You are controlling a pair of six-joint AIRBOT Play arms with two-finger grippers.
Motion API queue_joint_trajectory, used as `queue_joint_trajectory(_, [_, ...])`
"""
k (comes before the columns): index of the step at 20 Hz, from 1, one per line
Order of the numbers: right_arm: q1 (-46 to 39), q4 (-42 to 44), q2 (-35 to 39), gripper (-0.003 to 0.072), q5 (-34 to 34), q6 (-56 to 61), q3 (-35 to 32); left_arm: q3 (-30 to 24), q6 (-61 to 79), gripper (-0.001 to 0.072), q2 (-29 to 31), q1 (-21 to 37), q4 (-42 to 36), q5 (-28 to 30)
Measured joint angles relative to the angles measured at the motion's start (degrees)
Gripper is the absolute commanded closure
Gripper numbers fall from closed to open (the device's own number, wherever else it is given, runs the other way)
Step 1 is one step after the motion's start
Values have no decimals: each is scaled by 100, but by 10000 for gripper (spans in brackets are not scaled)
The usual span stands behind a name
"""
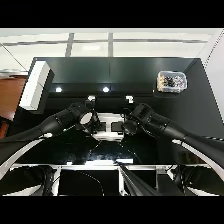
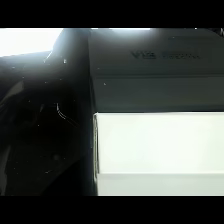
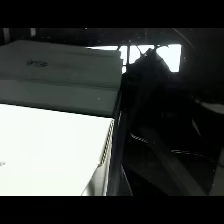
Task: Fold the box and place the chain.
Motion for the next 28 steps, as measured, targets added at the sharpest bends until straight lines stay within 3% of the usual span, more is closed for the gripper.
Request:
queue_joint_trajectory(24, [50,-197,-540,416,173,125,46,0,-9,680,0,0,-26,81])
queue_joint_trajectory(26, [50,-197,-549,445,186,122,50,0,-7,680,0,0,-42,85])
queue_joint_trajectory(28, [50,-179,-549,567,221,125,50,0,-7,680,0,0,-42,90])
